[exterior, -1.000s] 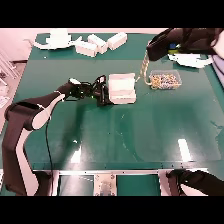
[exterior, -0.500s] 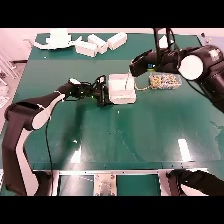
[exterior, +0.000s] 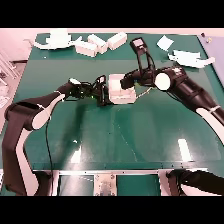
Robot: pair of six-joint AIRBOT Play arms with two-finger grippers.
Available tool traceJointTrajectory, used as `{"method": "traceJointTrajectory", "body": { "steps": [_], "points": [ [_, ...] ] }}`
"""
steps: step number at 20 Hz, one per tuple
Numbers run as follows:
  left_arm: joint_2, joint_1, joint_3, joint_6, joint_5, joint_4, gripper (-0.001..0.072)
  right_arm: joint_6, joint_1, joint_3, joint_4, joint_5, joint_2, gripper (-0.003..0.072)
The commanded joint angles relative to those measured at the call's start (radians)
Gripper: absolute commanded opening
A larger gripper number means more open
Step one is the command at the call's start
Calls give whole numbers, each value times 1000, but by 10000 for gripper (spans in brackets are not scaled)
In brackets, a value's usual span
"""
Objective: Fold the box and place the chain.
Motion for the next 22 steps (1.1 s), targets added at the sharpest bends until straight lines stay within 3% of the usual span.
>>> {"method": "traceJointTrajectory", "body": {
  "steps": [1, 2, 3, 4, 8, 10, 16, 22],
  "points": [
    [1, 1, 0, 1, 0, 0, 466, 2, 0, -8, 55, -15, -64, 12],
    [1, 1, 1, 0, 0, 0, 466, 1, 0, -8, 54, -15, -77, 83],
    [1, 1, 1, 1, 0, 0, 466, -5, -1, -8, 53, -15, -89, 266],
    [1, 1, 1, 0, 1, 0, 466, -6, -1, -8, 37, -14, -96, 373],
    [1, 1, 0, 0, 0, 0, 466, -5, -34, -8, -18, 4, -97, 409],
    [1, 1, 0, 0, 0, 0, 466, 19, -98, -8, -18, 76, -97, 533],
    [1, 1, 0, 0, 1, 0, 466, 159, -352, -130, -40, 80, -89, 532],
    [1, 1, 0, 0, 0, 0, 466, 209, -400, -238, -32, -195, -127, 532]
  ]
}}
